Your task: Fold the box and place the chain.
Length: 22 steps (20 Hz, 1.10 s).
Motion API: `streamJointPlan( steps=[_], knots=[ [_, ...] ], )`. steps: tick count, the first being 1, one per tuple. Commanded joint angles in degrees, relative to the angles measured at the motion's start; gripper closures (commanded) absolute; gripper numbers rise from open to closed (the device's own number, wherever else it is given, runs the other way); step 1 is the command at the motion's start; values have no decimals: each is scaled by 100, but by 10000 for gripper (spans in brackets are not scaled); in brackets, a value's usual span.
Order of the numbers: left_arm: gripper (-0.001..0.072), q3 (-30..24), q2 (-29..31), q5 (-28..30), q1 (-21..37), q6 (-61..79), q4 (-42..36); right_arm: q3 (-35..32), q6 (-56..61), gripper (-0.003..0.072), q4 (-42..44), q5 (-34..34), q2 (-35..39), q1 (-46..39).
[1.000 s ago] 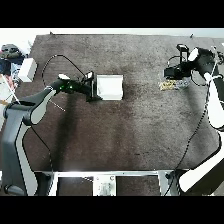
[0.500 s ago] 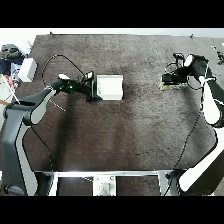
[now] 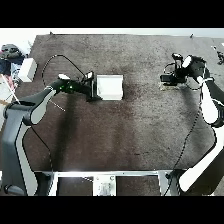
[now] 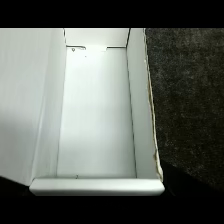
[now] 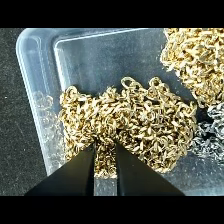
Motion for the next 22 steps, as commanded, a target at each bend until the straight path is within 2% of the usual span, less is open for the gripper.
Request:
streamJointPlan(
  steps=[1, 4, 5, 6, 12, 19, 22],
  knots=[
    [424, 0, 4, 0, 4, 2, 2, 4, 15, 534, 11, 39, -9, 7],
    [424, 0, 4, 0, 4, 2, 2, 4, 15, 537, 9, 0, -20, 9],
    [424, 0, 4, 0, 4, 2, 2, 4, 4, 654, 7, -26, -31, 9],
    [424, 0, 4, 0, 4, 0, 2, 4, 13, 662, 11, -26, -33, 9],
    [424, 0, 4, 0, 4, 2, 2, 7, 9, 675, 9, -26, 83, 42],
    [424, 0, 4, 0, 4, 0, 2, 7, -39, 675, 11, 321, 706, 66],
    [423, 0, 4, 0, 4, 2, 2, 7, -170, 675, 83, 420, 1228, 68]
  ],
)
